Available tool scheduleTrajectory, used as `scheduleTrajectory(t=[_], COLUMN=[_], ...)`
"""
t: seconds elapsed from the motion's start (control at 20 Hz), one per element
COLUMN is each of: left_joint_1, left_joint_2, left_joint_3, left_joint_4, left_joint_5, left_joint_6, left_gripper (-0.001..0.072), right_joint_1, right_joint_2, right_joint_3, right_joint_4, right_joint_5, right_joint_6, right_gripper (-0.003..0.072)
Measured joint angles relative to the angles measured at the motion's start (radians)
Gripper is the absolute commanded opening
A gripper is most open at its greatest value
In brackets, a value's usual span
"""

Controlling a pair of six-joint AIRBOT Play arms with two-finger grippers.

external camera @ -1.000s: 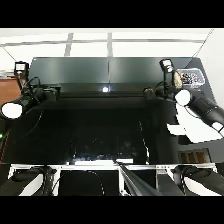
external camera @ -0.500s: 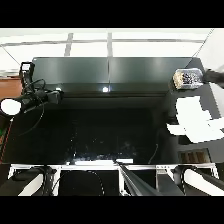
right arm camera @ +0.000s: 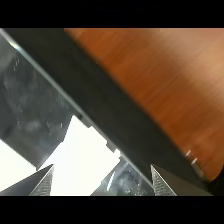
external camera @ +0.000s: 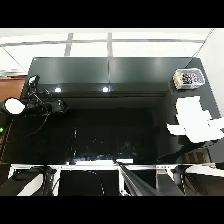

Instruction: Fold the box and place the chain.

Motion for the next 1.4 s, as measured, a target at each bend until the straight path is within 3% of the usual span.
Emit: scheduleTrajectory(t=[0.3,0.35,0.4,0.5,0.6,0.7,0.9,1.1,1.25,1.4], left_joint_1=[0.0,0.0,0.0,0.0,0.0,0.0,0.0,0.0,0.0,0.0], left_joint_2=[-0.001,-0.001,-0.001,-0.001,-0.001,-0.001,-0.001,-0.001,-0.001,-0.001], left_joint_3=[0.0,0.0,0.0,0.001,0.001,0.001,0.001,0.001,0.001,0.001], left_joint_4=[0.01,0.01,0.012,0.012,0.012,0.011,0.007,0.005,0.005,0.006], left_joint_5=[-0.017,-0.014,-0.012,-0.005,-0.004,-0.003,-0.003,-0.006,-0.006,0.001], left_joint_6=[-0.037,-0.04,-0.043,-0.047,-0.05,-0.05,-0.05,-0.05,-0.028,-0.015], left_gripper=[0.0707,0.0706,0.0707,0.0706,0.0706,0.0706,0.0706,0.0706,0.0705,0.0705], right_joint_1=[0.0,0.005,0.009,0.018,0.025,0.031,0.045,0.077,0.133,0.214], right_joint_2=[-0.206,-0.227,-0.243,-0.263,-0.274,-0.274,-0.242,-0.152,-0.037,0.133], right_joint_3=[0.131,0.142,0.149,0.158,0.164,0.165,0.167,0.121,0.01,-0.175], right_joint_4=[0.103,0.124,0.131,0.131,0.126,0.127,0.138,0.282,0.378,0.488], right_joint_5=[0.142,0.158,0.169,0.193,0.213,0.233,0.269,0.274,0.249,0.188], right_joint_6=[-0.211,-0.238,-0.257,-0.285,-0.303,-0.317,-0.342,-0.35,-0.353,-0.353], right_gripper=[0.0694,0.0549,0.0475,0.0471,0.0187,0.0023,0.002,0.0019,0.0019,0.0019])
